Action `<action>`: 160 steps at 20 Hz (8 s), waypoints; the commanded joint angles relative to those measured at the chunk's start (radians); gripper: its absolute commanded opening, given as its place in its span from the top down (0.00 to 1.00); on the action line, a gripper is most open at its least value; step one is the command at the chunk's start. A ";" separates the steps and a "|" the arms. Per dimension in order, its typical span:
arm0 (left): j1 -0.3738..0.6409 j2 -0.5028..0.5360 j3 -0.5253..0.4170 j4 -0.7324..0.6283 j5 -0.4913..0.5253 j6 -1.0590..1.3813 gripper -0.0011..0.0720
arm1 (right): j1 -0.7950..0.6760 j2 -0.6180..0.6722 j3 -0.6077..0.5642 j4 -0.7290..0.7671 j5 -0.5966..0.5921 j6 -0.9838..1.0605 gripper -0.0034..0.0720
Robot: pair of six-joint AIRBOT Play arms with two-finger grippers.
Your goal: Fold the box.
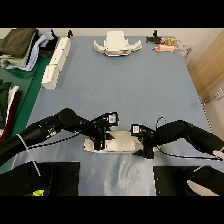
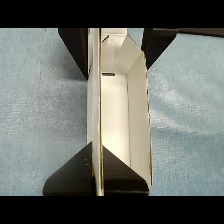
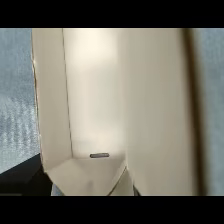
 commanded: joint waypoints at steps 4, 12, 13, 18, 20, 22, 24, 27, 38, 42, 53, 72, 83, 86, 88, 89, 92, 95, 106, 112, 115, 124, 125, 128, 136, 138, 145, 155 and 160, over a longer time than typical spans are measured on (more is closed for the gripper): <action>0.000 0.000 0.000 0.000 0.000 0.000 0.97 | 0.003 -0.018 -0.008 -0.003 0.016 0.000 0.07; 0.000 0.000 0.000 0.000 0.000 0.000 0.97 | 0.035 -0.024 -0.009 -0.015 0.016 0.000 0.20; 0.000 0.000 0.000 0.000 0.000 0.000 0.97 | 0.035 -0.024 -0.009 -0.021 0.016 0.000 0.20; 0.000 0.000 0.000 0.000 0.000 0.000 0.97 | 0.034 0.015 -0.009 -0.045 0.008 0.002 0.14; 0.000 0.000 0.000 0.000 0.000 0.000 0.97 | 0.034 0.053 -0.009 -0.051 0.006 0.017 0.01; 0.000 0.000 0.000 0.000 0.000 0.000 0.97 | 0.034 0.064 -0.009 -0.045 0.005 0.017 0.01; 0.000 0.000 0.000 0.000 0.000 0.000 0.97 | 0.034 0.063 -0.009 -0.036 0.008 0.016 0.01; 0.000 0.000 0.000 0.000 0.000 0.000 0.97 | 0.034 0.063 -0.009 -0.036 0.011 0.016 0.01; 0.000 0.000 0.000 0.000 0.000 0.000 0.97 | 0.034 0.015 -0.021 -0.036 0.038 0.009 0.29; 0.000 0.000 0.000 0.000 0.000 0.000 0.97 | 0.034 0.016 -0.021 -0.036 0.035 0.009 0.29; 0.000 0.000 0.000 0.000 0.000 0.000 0.97 | 0.034 0.018 -0.021 -0.037 0.034 0.009 0.29; -0.002 0.004 0.001 -0.026 0.008 -0.031 0.40 | 0.034 0.018 -0.021 -0.044 0.034 0.009 0.29; 0.060 0.261 0.001 0.450 -0.259 -0.838 0.44 | 0.034 0.018 -0.021 -0.045 0.035 0.009 0.29; 0.057 0.318 0.000 0.399 -0.370 -1.003 0.97 | 0.034 0.018 -0.021 -0.048 0.034 0.009 0.29; 0.022 0.302 0.000 0.257 -0.380 -1.090 0.97 | 0.034 0.018 -0.021 -0.048 0.034 0.009 0.29; -0.005 0.285 0.000 0.168 -0.336 -1.109 0.97 | 0.034 0.018 -0.021 -0.048 0.035 0.009 0.29; -0.058 0.200 0.010 -0.046 -0.157 -1.111 0.97 | 0.034 0.018 -0.021 -0.048 0.035 0.009 0.29; -0.013 0.095 0.045 -0.046 -0.088 -1.153 0.97 | 0.034 0.018 -0.021 -0.048 0.035 0.009 0.29; 0.086 -0.138 0.063 -0.004 0.008 -1.229 0.97 | 0.034 0.018 -0.021 -0.050 0.034 0.009 0.29; 0.085 -0.181 0.063 0.055 0.011 -1.276 0.97 | 0.034 0.018 -0.021 -0.051 0.035 0.009 0.29; 0.085 -0.182 0.063 0.056 0.014 -1.275 0.97 | 0.034 0.018 -0.021 -0.051 0.035 0.009 0.29; 0.099 -0.049 0.069 0.062 -0.014 -1.148 0.97 | 0.034 0.018 -0.021 -0.051 0.035 0.009 0.29; 0.111 0.009 0.069 0.084 -0.037 -1.131 0.97 | 0.034 0.018 -0.021 -0.051 0.035 0.009 0.29; 0.144 0.225 0.061 0.234 -0.097 -1.139 0.97 | 0.034 0.018 -0.021 -0.051 0.035 0.009 0.29; 0.158 0.650 -0.051 0.418 -0.277 -0.914 0.62 | 0.034 0.018 -0.021 -0.051 0.035 0.009 0.29; 0.158 0.658 -0.090 0.415 -0.264 -0.858 0.04 | 0.034 0.018 -0.021 -0.051 0.035 0.009 0.29; 0.158 0.558 -0.152 0.404 -0.203 -0.534 0.04 | 0.034 0.018 -0.021 -0.051 0.035 0.009 0.29; 0.158 0.224 -0.184 0.133 -0.132 -0.004 0.04 | 0.034 0.018 -0.021 -0.051 0.035 0.009 0.29; 0.143 0.162 -0.184 0.108 -0.106 0.019 0.20 | 0.034 0.018 -0.021 -0.051 0.035 0.009 0.29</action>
